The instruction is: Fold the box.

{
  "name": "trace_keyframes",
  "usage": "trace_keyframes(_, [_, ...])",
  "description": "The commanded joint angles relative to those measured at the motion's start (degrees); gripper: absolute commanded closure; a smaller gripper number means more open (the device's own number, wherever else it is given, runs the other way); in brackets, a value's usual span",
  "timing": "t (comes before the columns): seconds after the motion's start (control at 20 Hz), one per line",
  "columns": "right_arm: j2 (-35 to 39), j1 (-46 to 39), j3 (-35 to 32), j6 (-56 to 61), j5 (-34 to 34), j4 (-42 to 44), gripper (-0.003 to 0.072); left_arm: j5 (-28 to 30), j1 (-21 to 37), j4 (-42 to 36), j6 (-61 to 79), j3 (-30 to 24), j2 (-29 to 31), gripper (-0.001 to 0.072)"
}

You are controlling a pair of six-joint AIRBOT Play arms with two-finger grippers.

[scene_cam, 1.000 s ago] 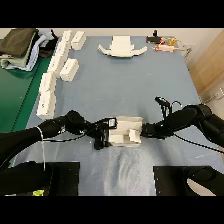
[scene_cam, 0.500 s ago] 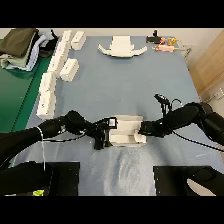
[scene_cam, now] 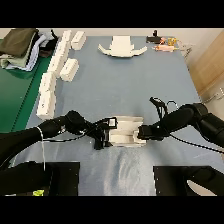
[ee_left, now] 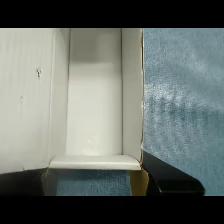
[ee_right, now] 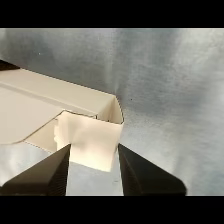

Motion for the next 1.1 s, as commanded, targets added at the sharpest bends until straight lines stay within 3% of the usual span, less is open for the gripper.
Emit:
trace_keyframes(0.0, [-2.8, 5.0, 0.8, 4.8, 0.5, -3.8, 0.0241, 0.0, 0.0, 0.0, 0.0, 0.0, 0.0, 0.0246])
trace_keyframes(0.2, [-8.5, 12.5, 5.9, 14.6, -0.5, -13.4, 0.0271, 0.0, 0.0, 0.0, 0.0, 0.0, 0.0, 0.0247])
trace_keyframes(0.45, [-17.0, 20.4, 13.8, 28.0, -7.0, -24.3, 0.028, 0.0, 0.0, 0.0, 0.0, 0.0, 0.0, 0.0247])
trace_keyframes(0.9, [-21.9, 22.9, 15.9, 36.3, -8.8, -25.6, 0.0283, 0.0, 0.0, 0.0, 0.0, 0.0, 0.0, 0.0247])
trace_keyframes(1.05, [-22.6, 22.9, 15.9, 36.3, -9.2, -26.4, 0.0497, 0.0, 0.0, 0.0, 0.0, 0.0, 0.0, 0.0247])
